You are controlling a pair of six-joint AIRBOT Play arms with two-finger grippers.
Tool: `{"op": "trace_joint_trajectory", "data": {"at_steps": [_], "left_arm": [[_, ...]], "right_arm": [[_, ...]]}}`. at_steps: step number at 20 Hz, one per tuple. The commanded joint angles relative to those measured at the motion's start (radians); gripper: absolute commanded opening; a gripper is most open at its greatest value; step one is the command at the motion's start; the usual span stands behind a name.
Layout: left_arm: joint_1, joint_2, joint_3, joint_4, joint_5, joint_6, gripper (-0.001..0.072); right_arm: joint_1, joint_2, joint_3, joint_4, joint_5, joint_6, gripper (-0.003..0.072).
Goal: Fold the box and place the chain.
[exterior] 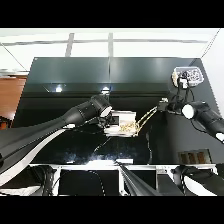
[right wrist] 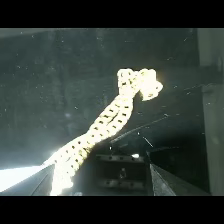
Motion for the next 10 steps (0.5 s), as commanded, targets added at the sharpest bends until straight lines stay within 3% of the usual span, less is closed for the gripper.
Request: {"op": "trace_joint_trajectory", "data": {"at_steps": [1, 3, 4, 10], "left_arm": [[0.000, 0.000, 0.001, 0.000, 0.000, 0.000, 0.0029], [0.000, 0.000, 0.001, 0.000, 0.000, 0.000, 0.0029], [0.000, 0.000, 0.001, 0.000, 0.001, 0.000, 0.0029], [0.000, 0.000, 0.001, 0.000, 0.000, 0.000, 0.0029]], "right_arm": [[0.082, -0.061, 0.017, -0.122, -0.018, 0.264, 0.0720], [0.087, -0.085, 0.035, -0.122, -0.019, 0.294, 0.0720], [0.087, -0.095, 0.046, -0.122, -0.019, 0.303, 0.0672], [0.088, -0.148, 0.088, -0.164, 0.043, 0.333, 0.0607]]}}
